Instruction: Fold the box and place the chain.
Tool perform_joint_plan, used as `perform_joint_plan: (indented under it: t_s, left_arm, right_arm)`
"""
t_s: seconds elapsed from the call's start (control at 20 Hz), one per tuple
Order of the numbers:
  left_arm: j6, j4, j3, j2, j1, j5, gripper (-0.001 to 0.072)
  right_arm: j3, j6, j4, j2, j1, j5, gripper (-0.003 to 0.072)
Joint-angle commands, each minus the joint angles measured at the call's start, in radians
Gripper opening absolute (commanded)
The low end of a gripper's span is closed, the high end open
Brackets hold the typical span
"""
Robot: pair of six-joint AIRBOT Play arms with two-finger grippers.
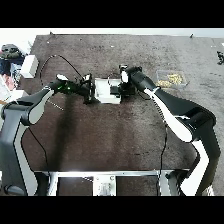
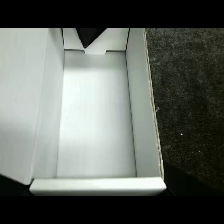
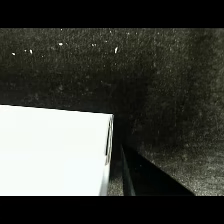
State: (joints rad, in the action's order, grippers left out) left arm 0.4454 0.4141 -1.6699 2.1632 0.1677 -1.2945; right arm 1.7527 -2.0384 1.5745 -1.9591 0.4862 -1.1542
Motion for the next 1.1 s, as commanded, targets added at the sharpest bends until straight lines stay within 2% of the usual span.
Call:
perform_joint_plan:
  t_s: [0.0,0.2,0.25,0.45,0.55,0.8,0.85,0.9,1.05]
  left_arm:
    - [0.000,0.000,0.000,0.000,-0.001,0.002,0.0354]
    - [0.000,0.000,0.000,0.000,-0.001,0.002,0.0354]
    - [0.000,0.000,0.000,0.000,-0.001,0.002,0.0354]
    - [0.000,0.000,0.000,0.000,-0.001,0.002,0.0354]
    - [0.000,0.000,0.000,0.000,-0.001,0.002,0.0354]
    - [0.000,0.000,0.000,0.000,-0.001,0.002,0.0354]
    - [0.000,0.000,0.000,0.000,-0.001,0.002,0.0354]
    - [0.000,0.000,0.000,0.000,-0.001,0.002,0.0354]
    - [0.000,0.000,0.000,0.000,-0.001,0.002,0.0354]
  right_arm:
    - [0.001,-0.001,0.000,-0.001,-0.001,-0.011,0.0214]
    - [0.001,-0.001,0.036,-0.001,0.000,-0.045,0.0212]
    - [0.001,0.000,0.045,-0.001,0.003,-0.043,0.0098]
    - [0.001,-0.001,0.045,-0.001,0.008,-0.032,0.0080]
    - [0.001,-0.001,0.053,-0.001,0.008,-0.032,0.0014]
    - [0.017,-0.001,0.058,0.000,0.007,-0.016,0.0015]
    - [0.027,-0.001,0.060,0.000,0.007,-0.013,0.0093]
    - [0.039,-0.001,0.060,0.000,0.007,-0.009,0.0250]
    - [0.050,0.000,0.054,0.000,0.007,-0.014,0.0247]
